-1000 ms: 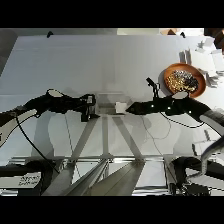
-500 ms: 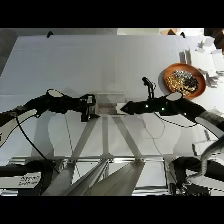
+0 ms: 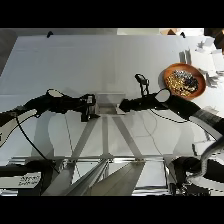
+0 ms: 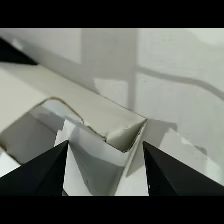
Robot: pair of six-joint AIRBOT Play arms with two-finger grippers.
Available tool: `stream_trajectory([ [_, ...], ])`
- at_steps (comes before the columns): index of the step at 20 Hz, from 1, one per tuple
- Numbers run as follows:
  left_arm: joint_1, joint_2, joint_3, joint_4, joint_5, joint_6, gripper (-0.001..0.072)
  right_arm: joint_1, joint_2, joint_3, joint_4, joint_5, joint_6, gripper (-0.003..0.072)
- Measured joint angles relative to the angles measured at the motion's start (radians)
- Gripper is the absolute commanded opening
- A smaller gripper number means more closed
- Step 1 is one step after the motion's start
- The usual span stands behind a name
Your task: Fold the box and place the chain.
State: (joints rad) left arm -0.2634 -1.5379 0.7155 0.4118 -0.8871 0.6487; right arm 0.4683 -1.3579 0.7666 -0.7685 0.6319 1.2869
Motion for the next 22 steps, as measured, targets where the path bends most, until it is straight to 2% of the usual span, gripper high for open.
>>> stream_trajectory([
  [4,0.0,0.0,0.0,0.0,0.0,0.0,0.0211,0.06,-0.009,0.041,-0.244,-0.003,0.257,0.0516],
  [6,0.0,0.0,0.0,0.0,0.0,0.0,0.0211,0.089,-0.016,0.063,-0.353,0.005,0.363,0.0451],
  [11,0.0,0.0,0.0,0.0,0.001,0.0,0.0211,0.149,-0.033,0.118,-0.592,0.052,0.621,0.0477],
  [13,0.0,0.0,0.0,0.0,0.001,0.0,0.0211,0.168,-0.05,0.152,-0.665,0.1,0.679,0.0511],
  [18,0.0,0.0,0.0,0.0,0.001,0.0,0.0211,0.211,-0.12,0.245,-0.76,0.21,0.763,0.0497],
  [20,0.0,0.0,0.0,0.0,0.0,0.001,0.0211,0.23,-0.156,0.281,-0.8,0.261,0.826,0.0392],
  [22,0.0,0.0,0.0,0.0,0.0,0.001,0.0211,0.251,-0.19,0.322,-0.846,0.288,0.89,0.0385],
])
